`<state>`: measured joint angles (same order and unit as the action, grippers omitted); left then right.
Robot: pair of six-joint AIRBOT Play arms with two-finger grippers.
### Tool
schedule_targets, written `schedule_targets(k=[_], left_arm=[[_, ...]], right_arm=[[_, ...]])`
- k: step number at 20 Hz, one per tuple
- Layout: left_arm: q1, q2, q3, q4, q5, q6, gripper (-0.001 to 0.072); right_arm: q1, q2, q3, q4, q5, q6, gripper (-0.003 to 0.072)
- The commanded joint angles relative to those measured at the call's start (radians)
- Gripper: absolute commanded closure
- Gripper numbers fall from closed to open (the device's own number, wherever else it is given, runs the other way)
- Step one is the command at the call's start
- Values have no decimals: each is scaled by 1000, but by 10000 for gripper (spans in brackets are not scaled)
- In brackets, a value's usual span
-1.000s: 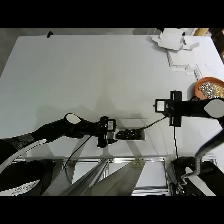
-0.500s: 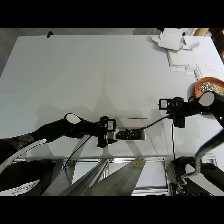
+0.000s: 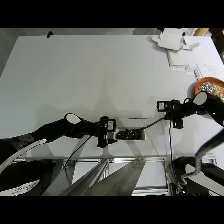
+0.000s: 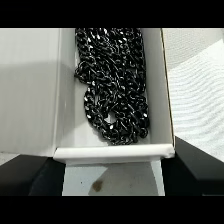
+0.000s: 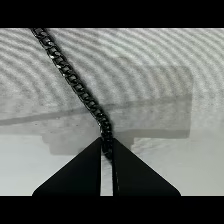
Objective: Fold the box and place the chain.
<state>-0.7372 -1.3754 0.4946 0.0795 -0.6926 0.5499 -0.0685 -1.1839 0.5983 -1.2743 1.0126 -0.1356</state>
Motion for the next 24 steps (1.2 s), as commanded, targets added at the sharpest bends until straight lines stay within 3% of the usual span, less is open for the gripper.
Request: schedule_targets(k=[1, 6, 14, 20, 24], left_arm=[[0, 0, 0, 0, 0, 0, 438], [0, 0, 0, 0, 0, 0, 438], [0, 0, 0, 0, 0, 0, 438], [0, 0, 0, 0, 0, 0, 438], [0, 0, 0, 0, 0, 0, 438]], right_arm=[[13, 39, 0, 2, 88, -2, 668], [98, 230, 0, 154, 180, 22, 668], [449, 489, 0, 427, 248, 23, 668], [616, 499, -11, 500, 54, 34, 668], [628, 422, -37, 496, 11, 51, 668]])
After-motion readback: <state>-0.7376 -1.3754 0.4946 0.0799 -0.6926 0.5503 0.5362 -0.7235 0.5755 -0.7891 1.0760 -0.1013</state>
